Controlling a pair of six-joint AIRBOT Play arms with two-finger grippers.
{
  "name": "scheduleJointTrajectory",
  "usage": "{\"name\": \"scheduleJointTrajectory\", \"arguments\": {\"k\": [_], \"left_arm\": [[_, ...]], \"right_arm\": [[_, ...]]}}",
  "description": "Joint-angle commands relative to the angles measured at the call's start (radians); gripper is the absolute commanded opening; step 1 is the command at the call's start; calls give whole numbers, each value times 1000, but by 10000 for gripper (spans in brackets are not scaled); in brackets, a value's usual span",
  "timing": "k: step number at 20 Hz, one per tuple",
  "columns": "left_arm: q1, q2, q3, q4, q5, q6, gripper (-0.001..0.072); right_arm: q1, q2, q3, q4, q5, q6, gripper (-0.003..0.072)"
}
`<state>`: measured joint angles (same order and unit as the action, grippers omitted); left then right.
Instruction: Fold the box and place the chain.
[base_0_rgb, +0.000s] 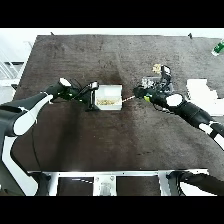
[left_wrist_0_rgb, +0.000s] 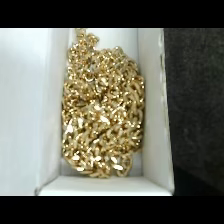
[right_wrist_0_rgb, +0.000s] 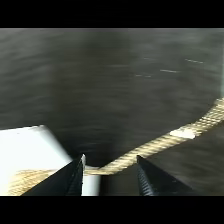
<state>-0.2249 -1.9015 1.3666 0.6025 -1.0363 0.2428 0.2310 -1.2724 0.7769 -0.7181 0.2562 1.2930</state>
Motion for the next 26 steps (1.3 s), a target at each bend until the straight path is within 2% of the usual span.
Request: {"name": "scheduleJointTrajectory", "arguments": {"k": [1,5,8,9,10,11,12,14,18,22,26], "left_arm": [[0,0,0,0,0,0,537],[0,0,0,0,0,0,537],[0,0,0,0,0,0,537],[0,0,0,0,0,0,537],[0,0,0,0,0,0,537],[0,0,0,0,0,0,537],[0,0,0,0,1,0,537],[0,0,0,0,0,0,537],[0,0,0,0,0,0,537],[0,0,0,0,0,0,537],[0,0,0,0,0,0,537]], "right_arm": [[-85,-90,1,12,-29,9,382],[-83,-261,109,44,-28,12,381],[-82,-361,199,57,-27,12,349],[-82,-388,222,56,-28,12,311],[-83,-409,238,57,-28,12,210],[-83,-418,246,58,-27,13,54],[-82,-413,246,56,-25,12,10],[-61,-361,240,52,23,4,10],[19,-99,203,47,128,-103,10],[84,124,198,26,191,-105,10],[160,219,208,29,198,-101,10]]}}
